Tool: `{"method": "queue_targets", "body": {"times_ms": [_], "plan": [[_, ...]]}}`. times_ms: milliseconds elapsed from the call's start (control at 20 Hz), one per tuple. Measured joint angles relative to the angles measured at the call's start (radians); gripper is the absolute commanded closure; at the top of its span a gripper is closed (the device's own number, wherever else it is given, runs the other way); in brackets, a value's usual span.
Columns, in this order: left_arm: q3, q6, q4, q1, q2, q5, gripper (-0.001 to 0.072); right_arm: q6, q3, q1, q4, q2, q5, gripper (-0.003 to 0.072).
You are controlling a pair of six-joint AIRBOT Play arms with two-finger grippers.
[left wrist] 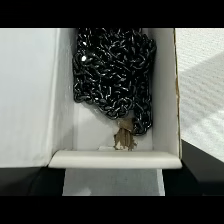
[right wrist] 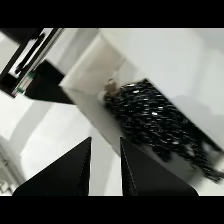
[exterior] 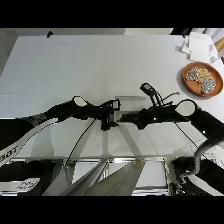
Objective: Fold the box and place the chain.
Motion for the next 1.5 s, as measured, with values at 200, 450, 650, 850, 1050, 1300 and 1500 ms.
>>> {"method": "queue_targets", "body": {"times_ms": [200,450,650,850,1050,1300,1500], "plan": [[0.0,0.0,0.0,0.0,0.0,0.0,0.0388,0.22,0.029,-0.107,-0.264,0.097,0.005,0.0488],[0.0,0.0,0.0,0.0,0.0,0.0,0.0388,0.435,0.04,-0.254,-0.563,0.08,-0.008,0.0376],[0.0,0.0,0.0,0.0,0.0,0.0,0.0388,0.493,0.042,-0.298,-0.648,-0.043,-0.12,0.0367],[0.0,0.0,0.0,0.0,0.0,0.0,0.0388,0.517,0.043,-0.311,-0.678,-0.164,-0.263,0.0367],[0.0,0.0,0.0,0.0,0.0,0.0,0.0388,0.527,0.043,-0.314,-0.686,-0.214,-0.354,0.0369],[0.0,0.0,0.0,0.0,0.0,0.0,0.0388,0.564,0.043,-0.314,-0.686,-0.23,-0.407,0.0398],[0.0,0.0,0.0,0.0,0.0,0.0,0.0388,0.576,0.043,-0.314,-0.684,-0.234,-0.388,0.0398]]}}
